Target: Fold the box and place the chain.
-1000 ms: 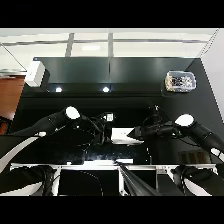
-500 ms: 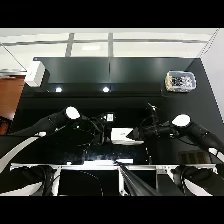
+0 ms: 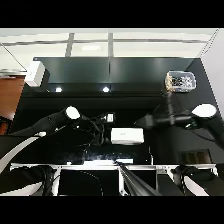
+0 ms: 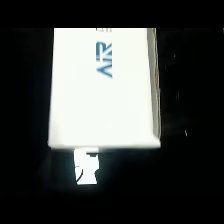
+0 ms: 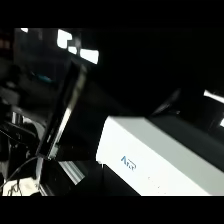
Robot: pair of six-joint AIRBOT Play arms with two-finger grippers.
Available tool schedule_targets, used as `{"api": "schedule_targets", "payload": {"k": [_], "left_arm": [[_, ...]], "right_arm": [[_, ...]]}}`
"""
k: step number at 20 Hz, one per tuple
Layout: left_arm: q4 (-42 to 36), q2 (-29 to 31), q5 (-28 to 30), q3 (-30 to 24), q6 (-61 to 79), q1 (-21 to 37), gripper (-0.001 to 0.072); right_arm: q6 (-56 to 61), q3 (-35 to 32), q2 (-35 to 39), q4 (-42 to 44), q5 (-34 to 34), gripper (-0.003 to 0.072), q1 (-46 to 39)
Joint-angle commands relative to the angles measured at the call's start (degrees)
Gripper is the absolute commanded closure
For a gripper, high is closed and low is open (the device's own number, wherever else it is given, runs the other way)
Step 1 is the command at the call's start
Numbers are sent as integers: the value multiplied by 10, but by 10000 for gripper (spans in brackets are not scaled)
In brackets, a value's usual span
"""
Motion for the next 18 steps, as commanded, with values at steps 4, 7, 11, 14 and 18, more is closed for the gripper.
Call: {"api": "schedule_targets", "payload": {"k": [4, 7, 11, 14, 18], "left_arm": [[121, 101, -49, 19, -137, 1, -8], [144, 160, -68, 20, -200, 0, -8], [129, 144, -38, 61, -248, -49, -2], [133, 75, 17, 115, -295, -104, 0], [137, -23, 17, 202, -294, -153, 0]], "right_arm": [[-1, 36, 67, -14, 64, 681, -160], [-3, 36, 67, -15, 72, 680, -206], [-6, 36, 67, -15, 52, 680, -217], [-6, 36, 67, -15, 38, 680, -217], [-6, 36, 67, -15, 37, 680, -217]]}}
